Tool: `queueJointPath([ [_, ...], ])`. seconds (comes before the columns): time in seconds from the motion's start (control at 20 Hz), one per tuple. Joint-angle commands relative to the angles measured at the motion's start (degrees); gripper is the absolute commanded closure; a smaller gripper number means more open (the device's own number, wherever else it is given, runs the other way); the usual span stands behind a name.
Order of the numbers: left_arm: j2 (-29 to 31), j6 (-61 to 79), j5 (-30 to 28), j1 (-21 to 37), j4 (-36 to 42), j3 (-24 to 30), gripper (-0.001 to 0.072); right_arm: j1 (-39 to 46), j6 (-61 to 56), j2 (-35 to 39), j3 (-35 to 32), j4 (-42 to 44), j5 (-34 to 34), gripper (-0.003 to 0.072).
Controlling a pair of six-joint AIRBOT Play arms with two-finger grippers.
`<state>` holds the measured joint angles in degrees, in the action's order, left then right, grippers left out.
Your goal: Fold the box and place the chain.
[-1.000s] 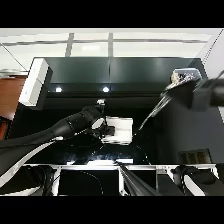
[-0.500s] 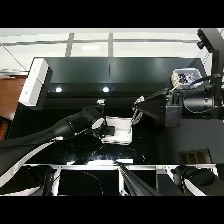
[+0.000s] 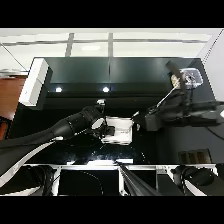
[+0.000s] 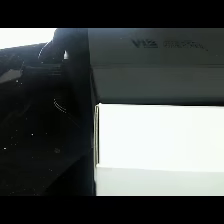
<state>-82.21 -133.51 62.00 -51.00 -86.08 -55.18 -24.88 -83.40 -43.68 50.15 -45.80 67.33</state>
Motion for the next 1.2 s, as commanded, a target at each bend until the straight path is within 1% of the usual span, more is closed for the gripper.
queueJointPath([
  [0.0, 0.02, 0.02, -0.02, 0.0, 0.0, 0.02, 0.0678, -3.37, -0.7, -2.01, -5.22, 1.38, -5.03, 0.065],
  [0.1, 0.02, 0.0, -0.07, 0.0, 0.0, 0.02, 0.0678, -4.57, -0.7, -3.98, -5.7, 1.18, -6.67, 0.0649],
  [0.25, 0.02, 0.02, -0.11, 0.0, 0.0, 0.02, 0.0678, -4.59, -0.68, -6.43, -5.73, 0.68, -7.04, 0.0648],
  [0.3, 0.02, 0.02, -0.09, 0.0, 0.0, 0.02, 0.0679, -4.59, -0.7, -6.84, -5.73, 0.7, -7.21, 0.0637],
  [0.35, 0.02, 0.02, -0.11, 0.0, 0.0, 0.02, 0.0678, -4.55, -0.83, -6.88, -5.73, 0.68, -7.34, 0.0385],
  [0.4, 0.02, 0.0, -0.11, 0.0, -0.02, 0.02, 0.0678, -3.85, -0.87, -6.84, -5.68, 0.68, -7.08, 0.0195],
  [0.5, 0.02, 0.0, -0.11, 0.0, 0.0, 0.02, 0.0678, 0.17, -0.85, -6.58, -5.68, -0.46, -4.33, 0.0199],
  [0.55, 0.02, 0.0, -0.13, 0.0, 0.0, 0.02, 0.0678, 3.28, -0.85, -6.34, -5.68, -3.04, -2.75, 0.0199],
  [0.65, 0.02, 0.0, -0.13, 0.0, -0.02, 0.02, 0.0678, 10.62, -0.98, -6.23, -5.73, -11.8, -1.16, 0.0199],
  [0.7, 0.02, 0.0, -0.13, 0.0, -0.02, 0.02, 0.0678, 13.75, -2.05, -6.23, -5.88, -17.35, -2.27, 0.0199],
  [0.75, 0.0, 0.02, -0.13, 0.0, -0.02, 0.02, 0.0678, 16.72, -3.87, -6.25, -6.38, -23.5, -5.03, 0.02],
  [0.8, 0.0, 0.02, -0.15, 0.0, -0.11, 0.02, 0.0679, 19.06, -6.08, -6.25, -7.3, -29.11, -9.05, 0.0228],
  [0.85, -0.07, 0.02, -0.22, 0.0, -0.31, 0.02, 0.0678, 21.24, -8.72, -6.51, -8.61, -34.64, -14.36, 0.0318],
  [0.9, -0.15, 0.02, -0.2, 0.0, -0.28, 0.02, 0.0678, 23.1, -12.81, -7.28, -9.77, -38.77, -19.3, 0.0329],
  [0.95, -0.24, 0.02, -0.2, 0.0, -0.24, 0.02, 0.0679, 25.0, -17.0, -9.01, -10.27, -41.24, -23.5, 0.0195],
  [1.0, -0.46, 0.0, -0.17, 0.0, -0.22, 0.02, 0.0679, 26.56, -18.8, -11.41, -10.25, -41.38, -26.69, -0.0027],
  [1.1, -0.7, 0.0, -0.15, 0.0, -0.22, 0.04, 0.0678, 28.57, -19.08, -17.64, -9.16, -39.6, -32.33, -0.0023],
  [1.15, -0.7, 0.0, -0.15, 0.0, -0.22, 0.02, 0.0679, 29.22, -20.41, -21.53, -7.41, -38.58, -33.73, -0.0018],
])
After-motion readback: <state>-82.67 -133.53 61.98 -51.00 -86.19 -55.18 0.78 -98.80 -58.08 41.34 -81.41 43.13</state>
